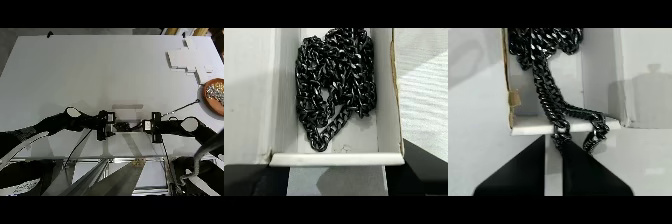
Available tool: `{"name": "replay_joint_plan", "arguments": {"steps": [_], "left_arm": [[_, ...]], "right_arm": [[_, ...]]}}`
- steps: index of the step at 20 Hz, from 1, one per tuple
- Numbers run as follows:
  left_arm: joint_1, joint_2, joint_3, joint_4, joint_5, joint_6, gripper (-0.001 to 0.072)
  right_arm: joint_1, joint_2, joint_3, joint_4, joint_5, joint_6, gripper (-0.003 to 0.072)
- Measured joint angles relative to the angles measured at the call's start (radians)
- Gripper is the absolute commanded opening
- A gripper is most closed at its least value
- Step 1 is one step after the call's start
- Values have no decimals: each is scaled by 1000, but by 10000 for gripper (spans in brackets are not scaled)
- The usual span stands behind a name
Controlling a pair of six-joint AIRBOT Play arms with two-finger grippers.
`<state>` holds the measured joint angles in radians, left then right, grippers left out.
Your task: Fold the box and place the chain.
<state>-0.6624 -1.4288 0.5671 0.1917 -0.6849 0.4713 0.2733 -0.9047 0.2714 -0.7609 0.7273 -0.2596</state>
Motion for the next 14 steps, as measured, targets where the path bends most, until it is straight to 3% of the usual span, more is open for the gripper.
{"name": "replay_joint_plan", "arguments": {"steps": [6,12,13,14], "left_arm": [[0,0,0,0,0,0,254],[0,0,0,0,0,0,254],[0,0,0,0,0,0,254],[0,0,0,0,0,0,254]], "right_arm": [[0,5,0,-30,57,116,20],[0,88,0,-280,81,399,21],[0,107,0,-299,85,426,48],[0,126,0,-311,86,449,135]]}}
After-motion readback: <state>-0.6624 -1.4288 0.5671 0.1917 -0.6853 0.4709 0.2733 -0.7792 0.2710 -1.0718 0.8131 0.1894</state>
